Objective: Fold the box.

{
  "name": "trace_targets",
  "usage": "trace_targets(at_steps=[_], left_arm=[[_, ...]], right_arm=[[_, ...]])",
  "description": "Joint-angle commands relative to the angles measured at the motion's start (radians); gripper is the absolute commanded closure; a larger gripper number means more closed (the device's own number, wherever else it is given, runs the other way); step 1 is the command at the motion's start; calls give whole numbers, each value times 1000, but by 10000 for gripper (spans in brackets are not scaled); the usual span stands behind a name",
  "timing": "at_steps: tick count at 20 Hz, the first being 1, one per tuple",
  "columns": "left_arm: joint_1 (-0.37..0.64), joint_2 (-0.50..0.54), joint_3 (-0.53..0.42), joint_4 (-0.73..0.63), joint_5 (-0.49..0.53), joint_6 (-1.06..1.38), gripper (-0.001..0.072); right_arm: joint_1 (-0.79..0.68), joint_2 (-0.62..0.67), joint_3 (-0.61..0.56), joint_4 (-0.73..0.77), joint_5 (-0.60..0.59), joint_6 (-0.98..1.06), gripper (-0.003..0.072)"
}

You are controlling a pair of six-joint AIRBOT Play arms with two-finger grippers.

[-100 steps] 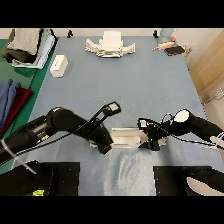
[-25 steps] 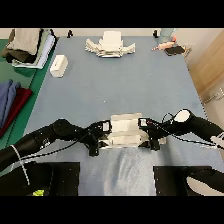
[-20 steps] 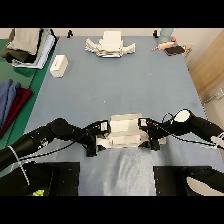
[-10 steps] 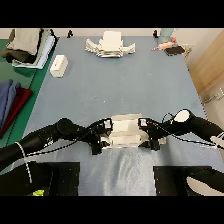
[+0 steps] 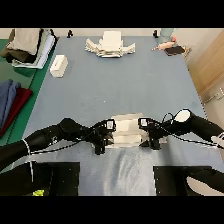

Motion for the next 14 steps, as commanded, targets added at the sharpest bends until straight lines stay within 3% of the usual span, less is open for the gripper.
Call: trace_targets(at_steps=[1, 14], left_arm=[[-16, -8, 3, -82, 47, 105, 541], [-13, 26, 3, 55, 23, 70, 531]], right_arm=[[1, 0, 0, 3, 5, 1, 166], [1, 0, 0, 3, 5, 1, 165]])
